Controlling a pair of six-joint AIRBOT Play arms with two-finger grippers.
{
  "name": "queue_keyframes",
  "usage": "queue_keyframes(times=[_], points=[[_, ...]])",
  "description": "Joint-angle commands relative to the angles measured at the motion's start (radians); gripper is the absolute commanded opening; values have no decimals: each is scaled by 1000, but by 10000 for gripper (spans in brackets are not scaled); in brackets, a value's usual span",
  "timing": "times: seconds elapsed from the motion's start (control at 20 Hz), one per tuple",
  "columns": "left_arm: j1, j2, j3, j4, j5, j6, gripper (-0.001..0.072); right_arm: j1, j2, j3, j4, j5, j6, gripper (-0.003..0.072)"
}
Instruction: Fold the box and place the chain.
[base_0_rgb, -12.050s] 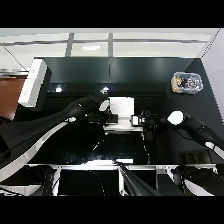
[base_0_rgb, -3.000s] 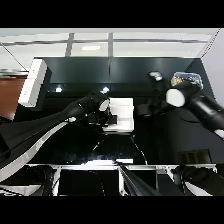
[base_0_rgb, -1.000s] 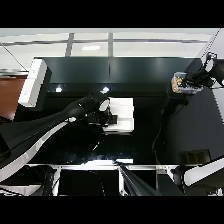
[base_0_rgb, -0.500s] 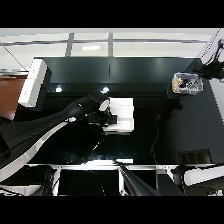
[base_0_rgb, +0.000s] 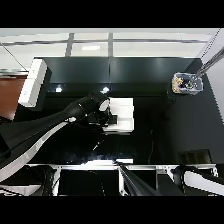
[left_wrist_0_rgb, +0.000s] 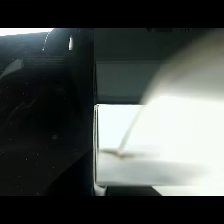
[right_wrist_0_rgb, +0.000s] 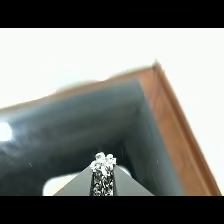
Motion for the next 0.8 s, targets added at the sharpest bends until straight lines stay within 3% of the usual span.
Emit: queue_keyframes(times=[0.0, 0.5, 0.75], points=[[0, 0, 0, 0, 0, 0, 34, 1, 57, 71, 42, -2, -39, 16], [0, 0, 0, 0, 0, 0, 34, -18, 19, 93, 28, 15, -41, 16], [0, 0, 0, 0, 0, 0, 34, -24, -89, 55, 29, 114, -45, 17]])
